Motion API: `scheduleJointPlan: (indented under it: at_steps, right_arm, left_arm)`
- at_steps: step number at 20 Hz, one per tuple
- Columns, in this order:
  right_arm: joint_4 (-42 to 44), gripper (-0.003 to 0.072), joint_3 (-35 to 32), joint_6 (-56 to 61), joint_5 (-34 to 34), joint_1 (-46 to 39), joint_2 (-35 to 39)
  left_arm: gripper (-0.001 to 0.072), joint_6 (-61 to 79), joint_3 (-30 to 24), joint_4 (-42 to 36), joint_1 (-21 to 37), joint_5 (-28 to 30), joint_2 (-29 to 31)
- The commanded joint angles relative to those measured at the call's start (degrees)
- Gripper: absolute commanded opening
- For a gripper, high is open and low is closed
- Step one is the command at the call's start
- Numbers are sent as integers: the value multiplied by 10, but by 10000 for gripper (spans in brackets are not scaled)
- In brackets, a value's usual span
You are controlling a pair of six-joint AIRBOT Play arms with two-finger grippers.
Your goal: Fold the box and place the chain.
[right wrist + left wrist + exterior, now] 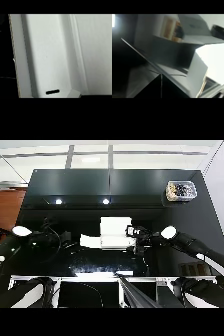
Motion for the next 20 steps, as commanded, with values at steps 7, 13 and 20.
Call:
scheduleJointPlan:
  at_steps: [7, 13, 20]
  right_arm:
    - [0, 472, 0, 0, 0, 0, 0]
    - [0, 472, 0, 0, 0, 0, 0]
    - [0, 472, 0, 0, 0, 0, 0]
  left_arm:
    - [32, 21, 6, -93, -138, 64, -63]
    - [649, 52, 48, -86, -138, 10, -63]
    - [700, 46, 101, -70, -186, 9, -63]
